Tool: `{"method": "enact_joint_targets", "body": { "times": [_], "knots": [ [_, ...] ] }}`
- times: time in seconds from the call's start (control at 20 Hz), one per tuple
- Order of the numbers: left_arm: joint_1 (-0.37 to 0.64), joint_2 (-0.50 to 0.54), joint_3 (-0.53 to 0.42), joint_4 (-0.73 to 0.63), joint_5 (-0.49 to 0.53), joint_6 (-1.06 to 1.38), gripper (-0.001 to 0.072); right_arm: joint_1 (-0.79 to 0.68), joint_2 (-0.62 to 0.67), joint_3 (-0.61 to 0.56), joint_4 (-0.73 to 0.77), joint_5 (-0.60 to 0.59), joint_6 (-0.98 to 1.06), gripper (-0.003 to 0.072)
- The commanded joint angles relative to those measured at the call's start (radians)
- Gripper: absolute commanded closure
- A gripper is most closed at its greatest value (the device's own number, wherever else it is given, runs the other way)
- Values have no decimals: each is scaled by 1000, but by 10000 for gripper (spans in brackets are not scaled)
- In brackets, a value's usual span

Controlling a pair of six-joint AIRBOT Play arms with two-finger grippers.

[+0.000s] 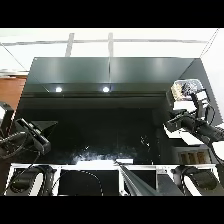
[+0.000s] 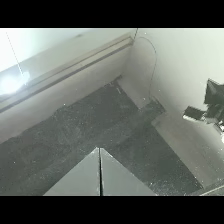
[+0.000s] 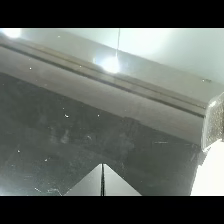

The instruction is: Fold the box and place the chain.

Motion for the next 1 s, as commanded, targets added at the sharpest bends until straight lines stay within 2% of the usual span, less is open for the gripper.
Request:
{"method": "enact_joint_targets", "body": {
  "times": [0.0,0.7,0.95],
  "knots": [
    [-1,0,0,0,0,0,680,1,0,0,0,0,0,680],
    [-1,0,0,0,8,3,680,1,0,0,0,-1,0,680],
    [-1,0,0,-6,159,3,679,1,0,0,30,-29,0,680]
  ]
}}
